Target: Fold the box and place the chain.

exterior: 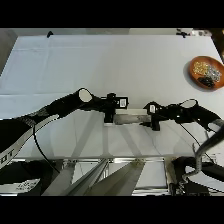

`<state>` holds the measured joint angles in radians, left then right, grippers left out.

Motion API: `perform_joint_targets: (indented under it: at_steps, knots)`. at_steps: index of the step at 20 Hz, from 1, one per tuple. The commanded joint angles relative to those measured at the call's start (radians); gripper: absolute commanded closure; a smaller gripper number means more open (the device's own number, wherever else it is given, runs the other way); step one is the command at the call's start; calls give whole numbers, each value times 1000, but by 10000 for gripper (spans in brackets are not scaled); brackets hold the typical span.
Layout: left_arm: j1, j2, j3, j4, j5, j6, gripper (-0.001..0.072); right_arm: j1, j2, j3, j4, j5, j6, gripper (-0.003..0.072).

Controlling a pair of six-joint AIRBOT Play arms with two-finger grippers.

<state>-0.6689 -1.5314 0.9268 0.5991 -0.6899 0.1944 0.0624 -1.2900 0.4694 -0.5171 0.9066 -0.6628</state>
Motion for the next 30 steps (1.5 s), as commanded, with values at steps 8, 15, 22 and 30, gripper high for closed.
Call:
perform_joint_targets:
  at_steps: [8, 15, 22, 30]
  knots:
    - [0, 0, 0, 0, 1, 0, 697, 0, 0, 0, -62, -13, 0, 218]
    - [0, 0, 0, 0, 1, 0, 697, 1, 0, 0, -13, -21, 0, 211]
    - [0, 0, 0, 0, 1, 0, 697, 1, 0, 0, -28, -21, 0, 225]
    - [0, 0, 0, 0, 1, 0, 697, 1, 0, 0, -35, -2, 0, 225]
